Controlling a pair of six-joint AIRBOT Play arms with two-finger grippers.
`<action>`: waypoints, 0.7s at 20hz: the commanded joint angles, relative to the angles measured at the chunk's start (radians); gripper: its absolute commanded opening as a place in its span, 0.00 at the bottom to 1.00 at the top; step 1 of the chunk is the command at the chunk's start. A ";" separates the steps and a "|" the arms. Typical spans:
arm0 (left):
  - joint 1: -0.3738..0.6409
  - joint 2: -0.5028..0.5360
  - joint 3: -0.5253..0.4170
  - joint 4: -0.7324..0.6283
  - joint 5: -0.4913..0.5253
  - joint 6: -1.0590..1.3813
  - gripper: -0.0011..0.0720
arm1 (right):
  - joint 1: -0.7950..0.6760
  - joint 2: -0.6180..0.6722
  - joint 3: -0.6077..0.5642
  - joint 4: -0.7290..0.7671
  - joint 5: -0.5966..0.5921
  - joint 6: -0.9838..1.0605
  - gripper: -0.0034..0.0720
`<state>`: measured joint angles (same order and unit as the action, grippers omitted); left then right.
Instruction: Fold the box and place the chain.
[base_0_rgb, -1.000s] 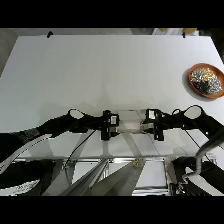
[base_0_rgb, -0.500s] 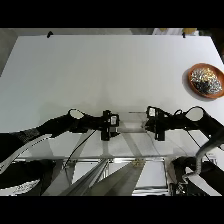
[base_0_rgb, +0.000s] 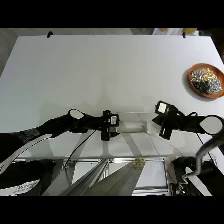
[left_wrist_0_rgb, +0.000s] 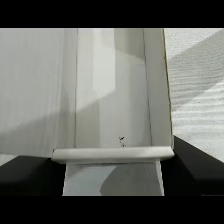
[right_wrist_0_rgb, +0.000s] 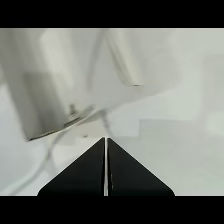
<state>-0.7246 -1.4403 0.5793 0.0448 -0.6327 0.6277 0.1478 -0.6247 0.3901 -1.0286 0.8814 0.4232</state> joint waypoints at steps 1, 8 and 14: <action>0.000 0.000 0.000 0.000 0.000 0.000 0.22 | -0.001 0.063 0.006 -0.202 -0.175 0.472 0.08; 0.000 0.000 0.000 0.000 0.000 0.000 0.22 | -0.001 -0.196 0.007 -0.445 -0.003 0.942 0.08; 0.000 0.000 0.000 0.000 0.000 0.000 0.22 | 0.000 -0.253 0.007 -0.157 0.119 0.903 0.08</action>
<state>-0.7246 -1.4403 0.5793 0.0448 -0.6327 0.6277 0.1474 -0.8520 0.3965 -1.3182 0.9291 1.3132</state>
